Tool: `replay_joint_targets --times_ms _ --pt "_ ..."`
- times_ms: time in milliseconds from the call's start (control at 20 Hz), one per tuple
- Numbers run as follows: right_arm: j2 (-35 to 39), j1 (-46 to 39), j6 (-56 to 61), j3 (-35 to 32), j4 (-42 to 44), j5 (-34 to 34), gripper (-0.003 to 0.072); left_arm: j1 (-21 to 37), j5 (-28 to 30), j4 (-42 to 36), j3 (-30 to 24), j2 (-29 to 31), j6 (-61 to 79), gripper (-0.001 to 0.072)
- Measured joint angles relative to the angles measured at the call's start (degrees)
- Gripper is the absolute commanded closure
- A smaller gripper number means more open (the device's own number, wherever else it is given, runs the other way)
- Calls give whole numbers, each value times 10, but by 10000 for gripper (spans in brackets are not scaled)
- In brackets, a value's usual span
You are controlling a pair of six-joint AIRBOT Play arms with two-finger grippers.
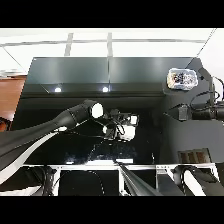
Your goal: Fold the box and place the chain.
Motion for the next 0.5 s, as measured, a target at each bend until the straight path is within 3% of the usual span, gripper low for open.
replay_joint_targets --times_ms 250,350,500 --pt "0 0 0 0 0 -1 664 35 -14 95 22 16 -140 482" --pt "0 0 3 0 0 -1 664 85 -23 145 49 24 -220 481" --pt "0 0 12 0 0 -4 664 209 -26 216 98 26 -327 482"
